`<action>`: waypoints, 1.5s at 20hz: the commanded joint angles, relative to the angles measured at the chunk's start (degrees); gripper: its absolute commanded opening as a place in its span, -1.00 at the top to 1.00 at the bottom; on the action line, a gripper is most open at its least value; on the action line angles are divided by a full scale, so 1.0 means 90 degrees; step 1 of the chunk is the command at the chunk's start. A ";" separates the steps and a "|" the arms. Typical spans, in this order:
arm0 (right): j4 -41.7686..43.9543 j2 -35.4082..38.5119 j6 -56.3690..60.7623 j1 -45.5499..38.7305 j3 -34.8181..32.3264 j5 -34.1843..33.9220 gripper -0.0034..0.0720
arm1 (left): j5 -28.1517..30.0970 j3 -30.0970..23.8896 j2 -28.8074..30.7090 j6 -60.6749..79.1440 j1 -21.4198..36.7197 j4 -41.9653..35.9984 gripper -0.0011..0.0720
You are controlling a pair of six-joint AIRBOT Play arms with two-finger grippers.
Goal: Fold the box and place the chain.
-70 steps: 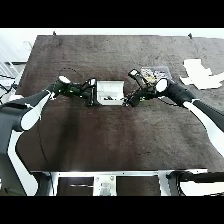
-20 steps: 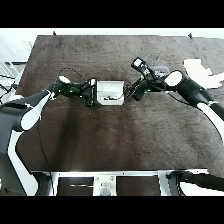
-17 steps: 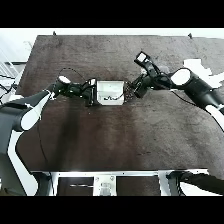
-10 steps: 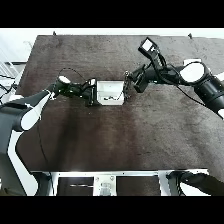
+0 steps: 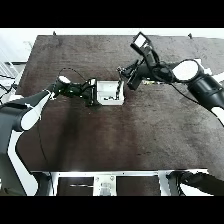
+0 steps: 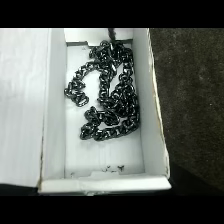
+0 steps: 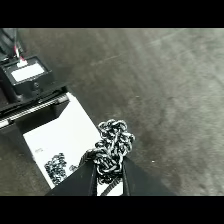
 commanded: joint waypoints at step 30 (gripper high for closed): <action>0.0962 -0.2533 -0.3762 -0.1280 -0.0357 0.1472 -0.52 | 0.0002 0.0002 0.0002 0.0000 0.0002 0.0000 -0.73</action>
